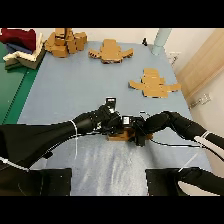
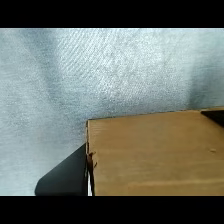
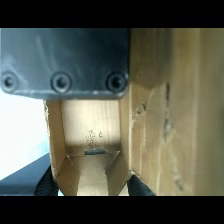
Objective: Fold the box.
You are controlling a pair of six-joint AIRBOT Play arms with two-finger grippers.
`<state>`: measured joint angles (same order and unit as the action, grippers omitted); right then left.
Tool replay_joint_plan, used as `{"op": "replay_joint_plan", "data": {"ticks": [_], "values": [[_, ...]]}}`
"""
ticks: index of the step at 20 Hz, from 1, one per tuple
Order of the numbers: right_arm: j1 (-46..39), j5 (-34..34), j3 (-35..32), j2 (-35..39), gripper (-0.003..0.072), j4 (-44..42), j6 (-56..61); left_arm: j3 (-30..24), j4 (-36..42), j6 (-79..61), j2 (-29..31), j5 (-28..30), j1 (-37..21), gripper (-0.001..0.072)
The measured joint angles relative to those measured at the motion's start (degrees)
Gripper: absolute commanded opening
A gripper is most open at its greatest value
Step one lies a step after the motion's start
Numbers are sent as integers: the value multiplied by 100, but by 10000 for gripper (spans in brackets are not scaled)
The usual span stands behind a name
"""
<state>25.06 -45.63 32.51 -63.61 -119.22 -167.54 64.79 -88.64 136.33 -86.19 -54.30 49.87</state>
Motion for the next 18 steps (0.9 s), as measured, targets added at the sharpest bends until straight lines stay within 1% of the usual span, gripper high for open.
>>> {"op": "replay_joint_plan", "data": {"ticks": [6, 7, 8, 9, 12, 16, 17, 18], "values": [[0, 0, 0, 0, 497, -2, -4, 22, 0, 44, -39, -24, 13, 109], [0, 2, 0, 0, 497, -4, -9, 26, 4, 46, -39, -39, 13, 194], [2, 7, 0, 0, 497, -7, -13, 37, 26, 39, -39, -61, 15, 335], [7, 22, 0, -2, 497, -28, -11, 57, 66, 11, -42, -118, 20, 365], [7, 17, 0, -2, 497, -22, -11, 140, -4, -107, -39, -289, 17, 365], [7, 13, 0, -2, 497, -13, -11, 195, -55, -157, -39, -356, 17, 359], [7, 13, 0, -2, 497, -13, -11, 199, -57, -160, -46, -363, 20, 281], [7, 13, 0, 0, 497, -13, -11, 201, -72, -160, -50, -363, 20, 228]]}}
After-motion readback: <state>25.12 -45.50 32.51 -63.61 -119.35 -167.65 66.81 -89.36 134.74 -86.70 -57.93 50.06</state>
